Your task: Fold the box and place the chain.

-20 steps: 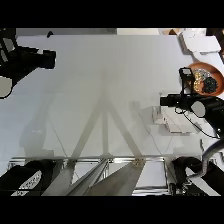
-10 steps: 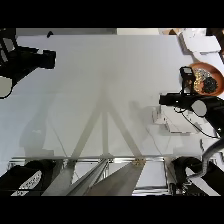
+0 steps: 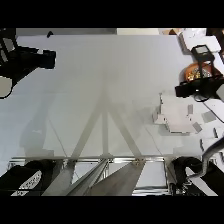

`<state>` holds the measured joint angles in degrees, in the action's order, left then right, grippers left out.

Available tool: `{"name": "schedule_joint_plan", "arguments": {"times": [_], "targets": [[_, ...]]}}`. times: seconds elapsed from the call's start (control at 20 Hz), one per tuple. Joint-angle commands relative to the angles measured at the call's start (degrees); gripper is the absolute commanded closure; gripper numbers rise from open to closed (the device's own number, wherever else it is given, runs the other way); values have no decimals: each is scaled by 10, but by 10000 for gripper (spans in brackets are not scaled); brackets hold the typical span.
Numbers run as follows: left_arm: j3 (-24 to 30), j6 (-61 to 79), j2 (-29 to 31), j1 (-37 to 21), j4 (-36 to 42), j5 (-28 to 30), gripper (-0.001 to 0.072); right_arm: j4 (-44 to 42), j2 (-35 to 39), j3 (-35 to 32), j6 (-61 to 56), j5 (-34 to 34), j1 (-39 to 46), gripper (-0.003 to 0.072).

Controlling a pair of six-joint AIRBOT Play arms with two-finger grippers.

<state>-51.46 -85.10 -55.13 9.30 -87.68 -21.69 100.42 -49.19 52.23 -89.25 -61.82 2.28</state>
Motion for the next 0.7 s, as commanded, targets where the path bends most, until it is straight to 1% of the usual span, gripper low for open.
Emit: {"name": "schedule_joint_plan", "arguments": {"times": [0.0,0.05,0.1,0.2,0.35,0.5,0.65], "targets": [[-1,0,0,0,0,0,14,117,-3,44,15,-141,64,367],[-1,0,0,0,0,0,14,110,-3,44,15,-157,100,367],[-1,0,0,0,0,0,14,89,-3,44,13,-160,140,367],[-1,0,0,0,0,0,14,51,-3,44,13,-152,211,346],[-1,0,0,0,0,0,14,24,-3,44,25,-155,294,348],[-1,0,0,0,0,0,14,-1,-29,44,43,-180,343,348],[-1,0,0,0,0,0,14,0,-65,44,57,-195,350,348]]}}
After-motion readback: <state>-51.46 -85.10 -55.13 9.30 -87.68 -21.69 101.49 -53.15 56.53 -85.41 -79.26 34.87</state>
